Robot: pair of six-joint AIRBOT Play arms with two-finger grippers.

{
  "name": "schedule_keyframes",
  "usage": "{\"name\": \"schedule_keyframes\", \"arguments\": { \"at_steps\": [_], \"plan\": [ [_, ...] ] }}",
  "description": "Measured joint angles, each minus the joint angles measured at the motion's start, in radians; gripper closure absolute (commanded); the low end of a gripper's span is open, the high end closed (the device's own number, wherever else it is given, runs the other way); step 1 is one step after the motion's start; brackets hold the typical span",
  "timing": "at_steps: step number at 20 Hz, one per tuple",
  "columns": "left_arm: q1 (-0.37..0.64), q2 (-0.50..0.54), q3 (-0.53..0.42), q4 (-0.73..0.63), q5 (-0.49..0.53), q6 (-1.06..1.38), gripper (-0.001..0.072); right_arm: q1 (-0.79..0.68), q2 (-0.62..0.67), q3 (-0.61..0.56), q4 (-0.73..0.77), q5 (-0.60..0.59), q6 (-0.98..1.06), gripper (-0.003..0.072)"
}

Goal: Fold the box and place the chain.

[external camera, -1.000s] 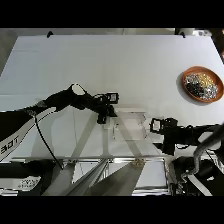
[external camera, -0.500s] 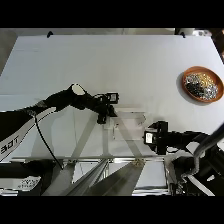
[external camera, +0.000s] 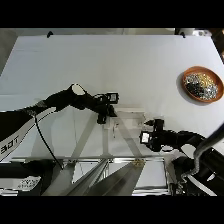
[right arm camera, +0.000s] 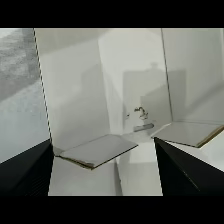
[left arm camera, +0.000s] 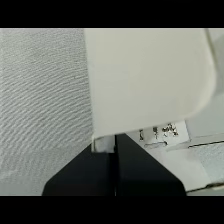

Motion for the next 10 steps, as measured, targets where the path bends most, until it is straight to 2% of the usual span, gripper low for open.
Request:
{"name": "schedule_keyframes", "arguments": {
  "at_steps": [10],
  "plan": [
    [0.0,0.0,0.0,0.0,0.0,0.0,0.0698,0.002,-0.018,0.071,-0.054,-0.002,0.003,-0.0006]
  ]
}}
